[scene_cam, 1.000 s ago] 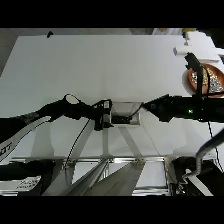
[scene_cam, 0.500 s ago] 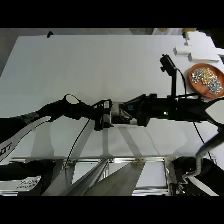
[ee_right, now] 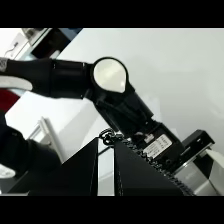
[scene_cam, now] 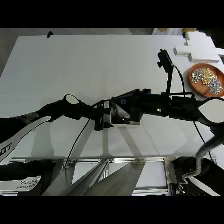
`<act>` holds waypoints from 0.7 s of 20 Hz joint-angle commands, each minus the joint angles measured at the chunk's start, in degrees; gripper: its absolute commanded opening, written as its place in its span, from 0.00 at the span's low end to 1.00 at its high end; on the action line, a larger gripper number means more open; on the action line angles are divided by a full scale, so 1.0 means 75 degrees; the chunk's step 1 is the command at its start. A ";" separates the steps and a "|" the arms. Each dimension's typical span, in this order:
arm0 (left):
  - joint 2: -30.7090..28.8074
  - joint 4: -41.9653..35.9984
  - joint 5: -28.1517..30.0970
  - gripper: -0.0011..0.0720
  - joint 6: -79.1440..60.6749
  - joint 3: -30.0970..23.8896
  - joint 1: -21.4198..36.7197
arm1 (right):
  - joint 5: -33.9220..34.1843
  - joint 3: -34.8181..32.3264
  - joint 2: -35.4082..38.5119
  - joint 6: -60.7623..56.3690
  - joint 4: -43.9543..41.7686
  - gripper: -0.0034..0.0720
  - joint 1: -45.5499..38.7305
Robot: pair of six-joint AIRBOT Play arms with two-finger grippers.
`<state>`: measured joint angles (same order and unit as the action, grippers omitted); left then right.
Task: Fold the box and place the chain.
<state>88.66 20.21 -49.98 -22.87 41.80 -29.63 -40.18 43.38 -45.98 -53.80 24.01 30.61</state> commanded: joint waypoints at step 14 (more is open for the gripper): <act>0.0000 0.0000 0.0003 0.29 -0.0003 0.0000 0.0000 | -0.2326 0.0015 -0.1070 -0.1183 0.4153 0.06 -0.0848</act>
<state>88.66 20.18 -49.95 -22.87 41.82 -29.63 -56.66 43.51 -50.68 -62.17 52.25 24.03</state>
